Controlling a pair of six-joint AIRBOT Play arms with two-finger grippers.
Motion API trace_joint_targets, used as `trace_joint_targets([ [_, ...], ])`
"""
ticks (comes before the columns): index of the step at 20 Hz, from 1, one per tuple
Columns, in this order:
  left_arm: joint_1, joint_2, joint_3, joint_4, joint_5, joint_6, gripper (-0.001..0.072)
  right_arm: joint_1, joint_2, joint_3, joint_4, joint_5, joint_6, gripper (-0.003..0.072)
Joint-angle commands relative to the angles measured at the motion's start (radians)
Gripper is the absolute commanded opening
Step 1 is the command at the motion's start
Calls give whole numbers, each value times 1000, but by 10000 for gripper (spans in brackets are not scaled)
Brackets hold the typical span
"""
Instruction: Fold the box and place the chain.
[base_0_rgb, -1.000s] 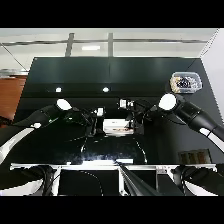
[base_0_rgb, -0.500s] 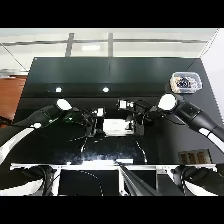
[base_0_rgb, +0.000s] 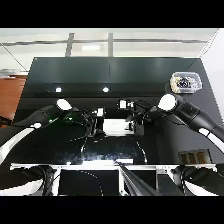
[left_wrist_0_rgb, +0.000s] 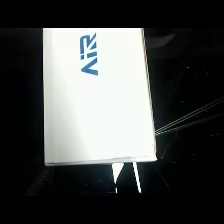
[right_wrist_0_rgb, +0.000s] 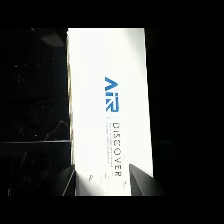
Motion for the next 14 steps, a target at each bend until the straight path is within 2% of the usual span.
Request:
trace_joint_targets([
  [1,0,0,1,0,0,0,393,1,-6,-11,-3,-19,8,388],
  [4,0,0,1,0,0,0,393,0,-7,-15,-13,-24,8,388],
  [8,0,0,1,0,0,0,393,0,5,-9,47,-11,42,387],
  [14,0,0,1,0,0,0,393,-77,134,5,46,111,348,388],
])
